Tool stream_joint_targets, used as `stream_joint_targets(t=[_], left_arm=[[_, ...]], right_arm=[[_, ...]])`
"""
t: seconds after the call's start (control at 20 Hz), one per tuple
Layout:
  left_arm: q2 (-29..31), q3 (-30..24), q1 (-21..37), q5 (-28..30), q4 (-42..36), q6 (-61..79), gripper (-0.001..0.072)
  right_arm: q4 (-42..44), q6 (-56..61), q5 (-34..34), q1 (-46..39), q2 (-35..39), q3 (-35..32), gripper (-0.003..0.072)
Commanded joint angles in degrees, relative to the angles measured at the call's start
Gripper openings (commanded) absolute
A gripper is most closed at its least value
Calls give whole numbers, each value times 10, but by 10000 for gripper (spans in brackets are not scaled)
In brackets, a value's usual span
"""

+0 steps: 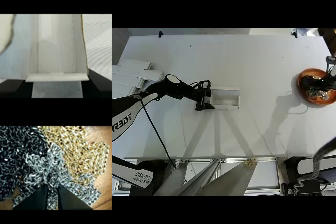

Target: Fold the box and place the chain.

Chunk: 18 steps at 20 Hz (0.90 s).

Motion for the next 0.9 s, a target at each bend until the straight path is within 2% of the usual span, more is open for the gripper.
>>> stream_joint_targets(t=[0.0,0.2,0.4,0.85], left_arm=[[0,0,0,0,0,0,280],[0,0,0,0,0,0,280],[0,0,0,0,0,0,280],[0,0,0,0,0,0,280]], right_arm=[[1,-2,8,6,-2,0,13],[1,-7,33,32,16,0,13],[7,-7,59,51,71,0,13],[28,-30,222,120,214,0,12]])
